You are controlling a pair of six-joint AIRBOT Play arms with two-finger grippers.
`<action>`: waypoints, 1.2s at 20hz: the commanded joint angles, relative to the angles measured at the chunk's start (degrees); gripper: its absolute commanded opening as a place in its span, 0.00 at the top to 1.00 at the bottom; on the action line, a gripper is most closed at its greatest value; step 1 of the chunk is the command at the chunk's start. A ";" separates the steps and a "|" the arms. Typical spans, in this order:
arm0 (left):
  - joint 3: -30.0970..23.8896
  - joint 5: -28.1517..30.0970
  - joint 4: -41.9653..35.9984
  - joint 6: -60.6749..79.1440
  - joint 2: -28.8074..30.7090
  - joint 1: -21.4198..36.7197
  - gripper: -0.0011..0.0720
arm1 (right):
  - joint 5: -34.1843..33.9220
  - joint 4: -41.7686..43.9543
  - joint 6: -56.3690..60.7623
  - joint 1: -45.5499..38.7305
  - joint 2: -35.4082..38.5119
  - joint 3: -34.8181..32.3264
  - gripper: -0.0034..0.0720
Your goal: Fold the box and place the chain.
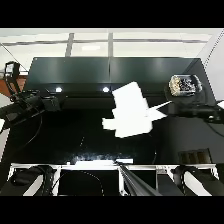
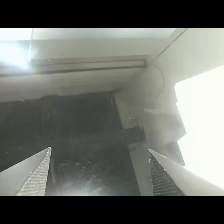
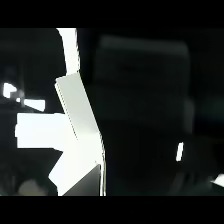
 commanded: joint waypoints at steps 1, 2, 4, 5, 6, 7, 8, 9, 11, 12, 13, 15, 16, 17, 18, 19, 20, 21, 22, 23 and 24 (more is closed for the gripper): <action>-1.05 -1.36 -3.43 -0.02 -2.49 -0.02 0.03 | -20.37 5.99 -3.69 17.40 3.61 -4.96 0.91; -1.22 -2.23 -5.01 -0.02 -3.87 -0.02 0.03 | -23.37 5.55 -4.35 21.81 3.61 -5.44 0.91; -1.25 -3.41 -8.35 0.02 -6.88 -0.02 0.03 | -30.93 4.46 -4.94 29.99 3.61 -6.95 0.91; -1.25 -3.48 -9.14 0.02 -8.28 -0.02 0.03 | -36.02 4.50 -4.94 33.48 3.61 -8.22 0.92; -1.25 -3.48 -9.16 0.02 -9.79 0.09 0.03 | -40.22 4.07 -4.92 36.04 3.61 -9.49 0.92; -1.25 -3.91 -9.18 0.02 -11.21 0.50 0.03 | -43.15 4.15 -4.79 37.90 3.61 -10.67 0.92; -1.25 -5.01 -9.25 0.04 -12.46 1.25 0.03 | -43.95 4.50 -4.55 38.80 3.61 -11.47 0.92; -1.25 -6.78 -9.40 0.37 -13.68 2.56 0.03 | -43.89 4.55 -3.85 39.36 3.61 -12.02 0.92; -1.25 -10.47 -12.09 5.46 -15.28 5.81 0.03 | -43.17 4.52 -3.61 39.78 3.61 -12.35 0.92; -1.29 -12.79 -15.13 11.82 -16.02 7.63 0.03 | -43.10 4.55 -3.52 39.78 3.61 -12.33 0.92; -1.42 -15.15 -18.38 17.86 -16.94 9.33 0.03 | -43.12 4.50 -3.52 39.76 3.61 -12.33 0.92; -1.42 -20.00 -23.91 27.10 -20.11 12.57 0.03 | -43.15 4.50 -3.54 39.74 3.61 -12.35 0.92; -1.42 -22.95 -26.73 31.30 -22.71 13.44 0.03 | -43.12 4.50 -3.54 39.76 3.61 -12.35 0.92; -1.42 -25.33 -28.94 34.95 -25.62 13.53 0.03 | -43.10 4.50 -3.54 39.76 3.61 -12.33 0.92; -1.40 -26.47 -30.77 37.79 -29.07 12.76 0.03 | -43.10 4.50 -3.54 39.76 3.61 -12.33 0.92; -1.40 -25.97 -32.20 40.15 -32.20 11.47 0.03 | -43.10 4.50 -3.54 39.76 3.61 -12.33 0.92; -1.31 -24.74 -34.32 42.45 -35.41 9.75 0.03 | -42.88 4.52 -3.52 39.76 3.61 -12.35 0.92; -1.11 -23.91 -37.73 45.48 -38.49 7.78 0.03 | -42.56 4.50 -3.52 39.76 3.61 -12.35 0.92; -0.83 -23.91 -41.57 49.22 -41.05 5.90 0.03 | -42.03 4.50 -3.52 39.76 3.61 -12.35 0.92; -0.44 -23.96 -44.94 52.22 -43.45 4.02 0.03 | -41.55 4.50 -3.34 39.76 3.61 -12.33 0.92; 0.22 -23.93 -46.47 54.34 -45.75 2.05 0.03 | -41.24 4.50 -3.34 39.76 3.61 -12.33 0.92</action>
